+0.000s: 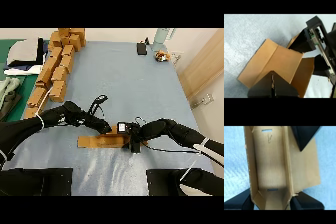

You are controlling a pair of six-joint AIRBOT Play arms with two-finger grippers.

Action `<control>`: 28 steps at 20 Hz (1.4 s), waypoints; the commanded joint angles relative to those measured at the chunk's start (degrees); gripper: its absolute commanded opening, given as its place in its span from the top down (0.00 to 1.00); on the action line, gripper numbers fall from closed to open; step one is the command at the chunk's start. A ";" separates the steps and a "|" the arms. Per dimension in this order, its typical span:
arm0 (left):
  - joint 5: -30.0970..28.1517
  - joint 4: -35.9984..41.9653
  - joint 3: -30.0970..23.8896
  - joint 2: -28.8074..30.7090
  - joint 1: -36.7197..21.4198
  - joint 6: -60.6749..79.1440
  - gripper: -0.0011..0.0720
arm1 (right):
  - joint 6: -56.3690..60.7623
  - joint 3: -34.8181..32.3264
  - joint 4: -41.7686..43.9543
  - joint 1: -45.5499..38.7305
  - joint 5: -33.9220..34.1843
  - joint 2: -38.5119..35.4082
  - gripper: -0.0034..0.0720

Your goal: Fold the box.

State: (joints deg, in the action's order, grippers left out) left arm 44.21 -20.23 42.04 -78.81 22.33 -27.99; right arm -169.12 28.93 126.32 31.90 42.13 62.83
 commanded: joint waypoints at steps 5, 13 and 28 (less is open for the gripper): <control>3.13 -7.65 -0.61 5.81 -6.69 -1.79 0.97 | 0.02 -0.02 -0.02 -0.02 -0.02 -0.04 0.40; 1.49 -4.46 -10.97 20.52 -12.07 12.70 0.97 | 0.02 -0.02 -0.07 -0.02 -0.04 -0.04 0.40; 0.98 -9.55 -19.32 24.02 -8.70 43.01 0.02 | 0.02 -0.02 -0.07 -0.02 -0.02 -0.04 0.40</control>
State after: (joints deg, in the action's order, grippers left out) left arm 45.47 -26.52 22.92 -54.87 13.89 13.98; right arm -169.12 28.93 126.23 31.90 42.13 62.83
